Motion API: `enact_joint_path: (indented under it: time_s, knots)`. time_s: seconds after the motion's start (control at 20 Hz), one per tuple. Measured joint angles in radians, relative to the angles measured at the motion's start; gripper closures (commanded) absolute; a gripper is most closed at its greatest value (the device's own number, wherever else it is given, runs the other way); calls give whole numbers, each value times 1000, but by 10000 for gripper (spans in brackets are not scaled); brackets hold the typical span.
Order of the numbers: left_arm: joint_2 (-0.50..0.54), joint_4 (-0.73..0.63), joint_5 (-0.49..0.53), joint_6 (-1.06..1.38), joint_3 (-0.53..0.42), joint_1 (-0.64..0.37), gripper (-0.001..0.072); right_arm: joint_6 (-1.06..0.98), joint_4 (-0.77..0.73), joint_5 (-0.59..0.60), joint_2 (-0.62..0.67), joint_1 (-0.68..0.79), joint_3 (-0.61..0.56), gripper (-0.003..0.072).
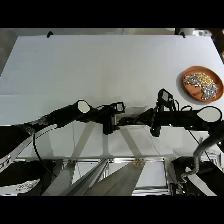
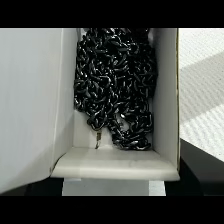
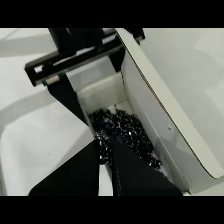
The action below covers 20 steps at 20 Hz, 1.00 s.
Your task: Fold the box and place the chain.
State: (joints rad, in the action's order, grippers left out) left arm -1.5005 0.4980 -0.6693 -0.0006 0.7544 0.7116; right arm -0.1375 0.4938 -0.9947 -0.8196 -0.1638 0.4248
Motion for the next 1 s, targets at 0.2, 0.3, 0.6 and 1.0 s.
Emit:
enact_joint_path:
  time_s: [0.2, 0.3, 0.6, 1.0]
  knots:
    - [0, 0, -1, 0, 0, 0, 271, -47, 12, 74, -58, -26, 1, 494]
    - [0, 0, -1, 0, 0, 0, 271, -58, 20, 72, -50, -31, 11, 486]
    - [0, 0, -2, 0, 0, 0, 271, -100, 53, -117, -68, 31, 274, 524]
    - [0, 0, -2, 0, 0, 0, 271, -170, 275, -268, -441, 21, 593, 335]
